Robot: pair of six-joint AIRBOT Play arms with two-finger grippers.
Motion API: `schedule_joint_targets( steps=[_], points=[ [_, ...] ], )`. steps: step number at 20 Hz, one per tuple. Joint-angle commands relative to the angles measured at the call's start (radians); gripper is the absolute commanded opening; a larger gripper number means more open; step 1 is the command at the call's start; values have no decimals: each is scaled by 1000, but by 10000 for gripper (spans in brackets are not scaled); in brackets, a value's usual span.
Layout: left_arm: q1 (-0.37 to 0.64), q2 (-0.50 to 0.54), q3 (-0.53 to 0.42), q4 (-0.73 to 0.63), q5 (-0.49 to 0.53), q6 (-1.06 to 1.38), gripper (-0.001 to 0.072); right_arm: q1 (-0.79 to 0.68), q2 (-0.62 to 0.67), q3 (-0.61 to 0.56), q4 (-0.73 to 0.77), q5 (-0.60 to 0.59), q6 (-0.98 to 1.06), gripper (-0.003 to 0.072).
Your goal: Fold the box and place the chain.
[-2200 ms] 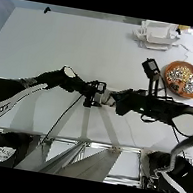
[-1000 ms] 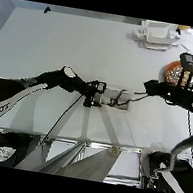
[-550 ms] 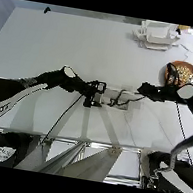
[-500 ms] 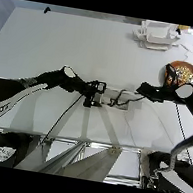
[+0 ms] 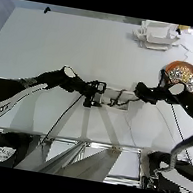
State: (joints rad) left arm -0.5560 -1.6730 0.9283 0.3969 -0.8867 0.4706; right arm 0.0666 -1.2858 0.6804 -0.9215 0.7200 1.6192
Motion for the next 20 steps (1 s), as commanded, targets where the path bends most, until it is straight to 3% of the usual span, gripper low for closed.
schedule_joint_targets(
  steps=[1,2,6,14,20],
  points=[
    [1,0,0,0,0,0,206,0,-10,-1,6,-48,-15,48],
    [1,0,0,0,0,0,206,0,-8,-1,6,-48,-43,15],
    [1,0,0,0,0,0,206,0,93,-1,5,-33,-180,14],
    [1,0,0,0,0,0,206,0,606,0,-44,-48,-333,14],
    [1,0,0,0,0,0,206,0,889,0,-43,-42,-443,14]
  ],
)
